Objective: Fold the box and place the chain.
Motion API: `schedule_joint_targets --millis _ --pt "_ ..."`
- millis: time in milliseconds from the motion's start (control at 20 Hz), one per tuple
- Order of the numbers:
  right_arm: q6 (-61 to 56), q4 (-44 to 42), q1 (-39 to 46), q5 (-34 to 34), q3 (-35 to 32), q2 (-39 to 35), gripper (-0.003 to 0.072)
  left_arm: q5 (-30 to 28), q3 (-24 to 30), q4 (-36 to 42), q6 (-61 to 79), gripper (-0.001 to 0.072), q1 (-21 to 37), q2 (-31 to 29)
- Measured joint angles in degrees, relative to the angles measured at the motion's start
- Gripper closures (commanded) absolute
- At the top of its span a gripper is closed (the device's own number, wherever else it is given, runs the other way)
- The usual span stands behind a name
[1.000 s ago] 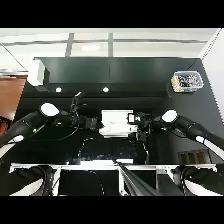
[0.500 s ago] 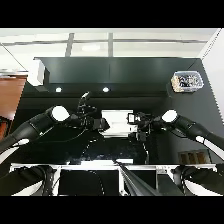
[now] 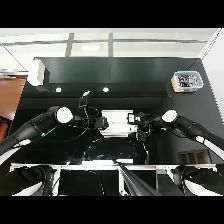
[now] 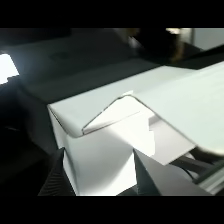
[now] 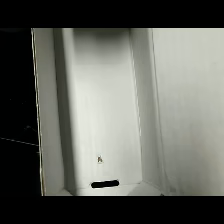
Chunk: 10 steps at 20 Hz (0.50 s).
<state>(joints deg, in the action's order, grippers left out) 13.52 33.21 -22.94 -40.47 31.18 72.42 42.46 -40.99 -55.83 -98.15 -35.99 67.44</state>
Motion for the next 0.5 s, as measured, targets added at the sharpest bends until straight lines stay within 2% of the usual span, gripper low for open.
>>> schedule_joint_targets --millis 250,500 --pt "0.0 0.0 0.0 0.0 0.0 0.0 0.0266 1.0 -3.5 -8.0 -7.1 0.0216 -3.3 2.6" --pt "0.0 0.0 0.0 0.0 0.0 0.0 0.0266 6.7 -9.4 -14.0 -11.6 0.0216 -6.3 8.1"
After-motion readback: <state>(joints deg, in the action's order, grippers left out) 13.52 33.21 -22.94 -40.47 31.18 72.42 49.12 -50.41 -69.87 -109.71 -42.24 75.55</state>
